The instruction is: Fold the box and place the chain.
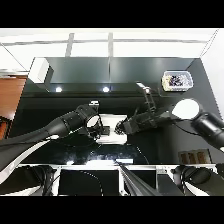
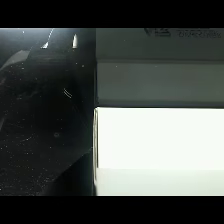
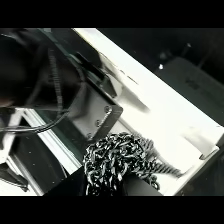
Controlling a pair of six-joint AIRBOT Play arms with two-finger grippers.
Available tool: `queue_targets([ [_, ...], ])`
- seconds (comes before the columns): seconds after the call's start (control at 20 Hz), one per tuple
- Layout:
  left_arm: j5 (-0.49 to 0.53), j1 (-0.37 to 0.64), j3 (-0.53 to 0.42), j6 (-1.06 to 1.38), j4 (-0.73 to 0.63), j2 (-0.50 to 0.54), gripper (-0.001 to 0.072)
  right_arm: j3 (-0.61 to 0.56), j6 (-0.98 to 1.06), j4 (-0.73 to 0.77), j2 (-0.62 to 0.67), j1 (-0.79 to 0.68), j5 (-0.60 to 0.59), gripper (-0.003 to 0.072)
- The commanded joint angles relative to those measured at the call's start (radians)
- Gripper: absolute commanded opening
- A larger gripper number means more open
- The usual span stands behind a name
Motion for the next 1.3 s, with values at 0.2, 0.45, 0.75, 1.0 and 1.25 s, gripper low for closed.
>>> queue_targets([
  [0.2, 0.0, 0.001, 0.0, 0.0, 0.0, 0.0, 0.0025, 0.0, 0.006, -0.027, -0.089, 0.03, -0.037, 0.0316],
  [0.45, -0.002, 0.001, 0.0, 0.001, 0.0, -0.003, 0.0027, 0.001, -0.009, -0.034, 0.039, -0.153, 0.13, 0.0315],
  [0.75, 0.011, 0.0, 0.009, -0.079, -0.006, -0.002, 0.0254, 0.0, -0.003, -0.16, 0.239, -0.363, 0.262, 0.0315],
  [1.0, -0.034, 0.001, 0.099, 0.064, 0.032, 0.047, 0.0551, 0.0, 0.0, -0.164, 0.245, -0.395, 0.269, 0.0315],
  [1.25, -0.241, 0.065, 0.098, 0.396, 0.153, 0.265, 0.0551, 0.0, 0.0, -0.165, 0.245, -0.395, 0.271, 0.0315],
])
